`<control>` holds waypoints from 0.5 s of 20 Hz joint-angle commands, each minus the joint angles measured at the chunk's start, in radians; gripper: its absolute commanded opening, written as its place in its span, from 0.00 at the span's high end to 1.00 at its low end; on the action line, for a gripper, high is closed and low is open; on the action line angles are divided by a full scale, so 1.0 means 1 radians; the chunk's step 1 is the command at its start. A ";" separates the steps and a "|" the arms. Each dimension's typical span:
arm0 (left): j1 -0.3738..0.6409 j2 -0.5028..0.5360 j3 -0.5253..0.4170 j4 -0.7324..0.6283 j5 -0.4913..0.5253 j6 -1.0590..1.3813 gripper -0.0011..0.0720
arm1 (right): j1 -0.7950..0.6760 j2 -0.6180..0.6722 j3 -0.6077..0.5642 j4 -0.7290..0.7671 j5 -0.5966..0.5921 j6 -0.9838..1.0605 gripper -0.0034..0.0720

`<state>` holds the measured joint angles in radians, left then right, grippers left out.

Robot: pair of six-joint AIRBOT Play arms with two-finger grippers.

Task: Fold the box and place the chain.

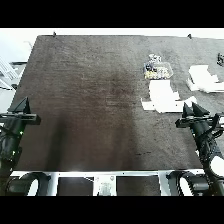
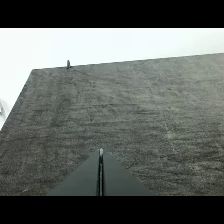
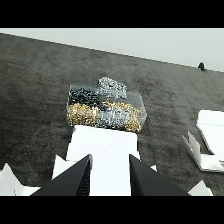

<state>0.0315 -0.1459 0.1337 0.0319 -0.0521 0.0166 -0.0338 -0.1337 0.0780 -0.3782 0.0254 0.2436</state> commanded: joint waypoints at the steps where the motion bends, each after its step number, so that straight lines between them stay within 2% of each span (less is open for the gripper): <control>1: 0.001 0.001 0.000 0.000 0.000 0.000 0.96 | 0.000 0.001 0.000 0.000 0.000 0.000 0.56; 3: 0.001 0.001 0.000 0.000 0.000 0.000 0.96 | 0.000 0.001 0.000 0.004 0.002 0.013 0.56; 5: 0.001 0.000 0.000 0.000 0.000 0.000 0.96 | -0.002 -0.002 0.018 0.001 -0.004 0.015 0.40; 6: 0.001 0.000 0.000 0.000 0.000 0.000 0.96 | -0.009 -0.017 0.040 0.003 -0.004 0.015 0.40; 8: 0.001 0.001 0.000 0.000 0.000 0.000 0.96 | -0.046 -0.102 0.111 0.003 -0.018 0.014 0.39; 10: 0.001 0.000 0.000 0.000 0.000 0.000 0.96 | -0.113 -0.254 0.211 0.003 -0.007 0.015 0.37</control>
<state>0.0315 -0.1459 0.1337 0.0319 -0.0521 0.0166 -0.0879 -0.2554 0.1921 -0.3779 0.0166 0.2554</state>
